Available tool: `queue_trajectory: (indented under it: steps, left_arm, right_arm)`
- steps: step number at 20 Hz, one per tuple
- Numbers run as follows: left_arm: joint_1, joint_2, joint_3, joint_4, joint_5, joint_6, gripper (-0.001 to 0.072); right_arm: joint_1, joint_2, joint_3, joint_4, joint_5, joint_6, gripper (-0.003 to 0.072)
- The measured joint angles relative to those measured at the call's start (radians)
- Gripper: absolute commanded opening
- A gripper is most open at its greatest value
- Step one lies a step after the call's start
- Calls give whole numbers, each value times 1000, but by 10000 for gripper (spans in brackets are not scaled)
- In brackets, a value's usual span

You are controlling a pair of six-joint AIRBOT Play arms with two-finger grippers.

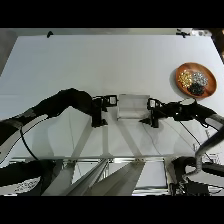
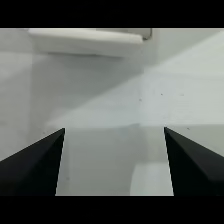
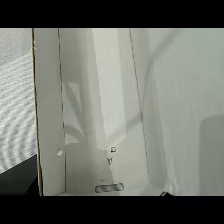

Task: Fold the box and place the chain.

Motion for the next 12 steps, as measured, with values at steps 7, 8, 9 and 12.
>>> queue_trajectory:
  steps: [7, 8, 9, 12]
  left_arm:
    - [-5, -130, 158, -27, 23, 25, 711]
    - [-11, -142, 172, -29, 33, 25, 711]
    - [-16, -151, 181, -30, 40, 26, 711]
    - [-34, -166, 196, -32, 51, 28, 711]
  right_arm:
    - [0, 0, 0, 0, 0, 0, 335]
    - [0, 0, 0, 0, 0, 0, 335]
    - [0, 0, 0, 0, 0, 0, 335]
    - [0, 0, 0, 0, 0, 0, 335]
